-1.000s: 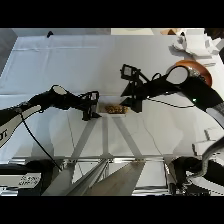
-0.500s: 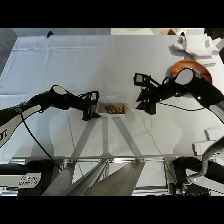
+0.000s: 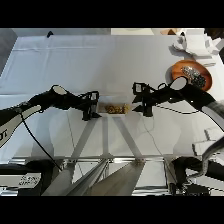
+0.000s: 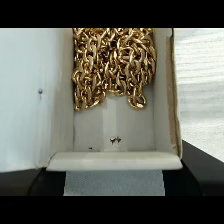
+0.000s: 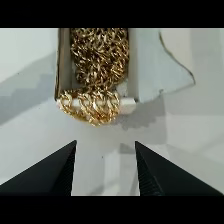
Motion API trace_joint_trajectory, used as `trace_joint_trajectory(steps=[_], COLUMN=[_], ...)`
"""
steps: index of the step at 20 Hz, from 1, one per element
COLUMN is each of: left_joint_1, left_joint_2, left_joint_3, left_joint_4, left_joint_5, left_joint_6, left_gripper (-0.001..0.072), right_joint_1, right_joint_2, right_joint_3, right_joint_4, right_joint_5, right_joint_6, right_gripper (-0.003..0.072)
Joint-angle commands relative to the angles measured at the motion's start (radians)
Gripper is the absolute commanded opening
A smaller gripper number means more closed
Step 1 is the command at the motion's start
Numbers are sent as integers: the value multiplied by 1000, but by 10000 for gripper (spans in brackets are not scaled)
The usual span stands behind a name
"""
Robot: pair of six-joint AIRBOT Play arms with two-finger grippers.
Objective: Fold the box and place the chain.
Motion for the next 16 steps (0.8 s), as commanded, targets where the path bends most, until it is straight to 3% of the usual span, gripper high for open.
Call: trace_joint_trajectory(steps=[1,9,10,12,13,14,16], left_joint_1=[-1,-1,-1,-1,-1,-1,-1], left_joint_2=[0,0,0,0,0,0,0], left_joint_3=[0,0,0,0,0,0,0], left_joint_4=[0,0,0,0,0,0,0], left_joint_5=[0,0,0,0,0,0,0], left_joint_6=[0,0,0,0,0,0,0], left_gripper=[275,275,275,275,275,275,275], right_joint_1=[18,42,42,42,42,42,42], right_joint_2=[-43,-68,-71,-71,-71,-71,-71], right_joint_3=[-3,-3,-3,-4,-4,-4,-3], right_joint_4=[66,119,119,119,118,117,115], right_joint_5=[6,9,12,17,18,18,14], right_joint_6=[-121,-172,-172,-168,-167,-166,-134], right_gripper=[418,393,353,127,59,19,9])
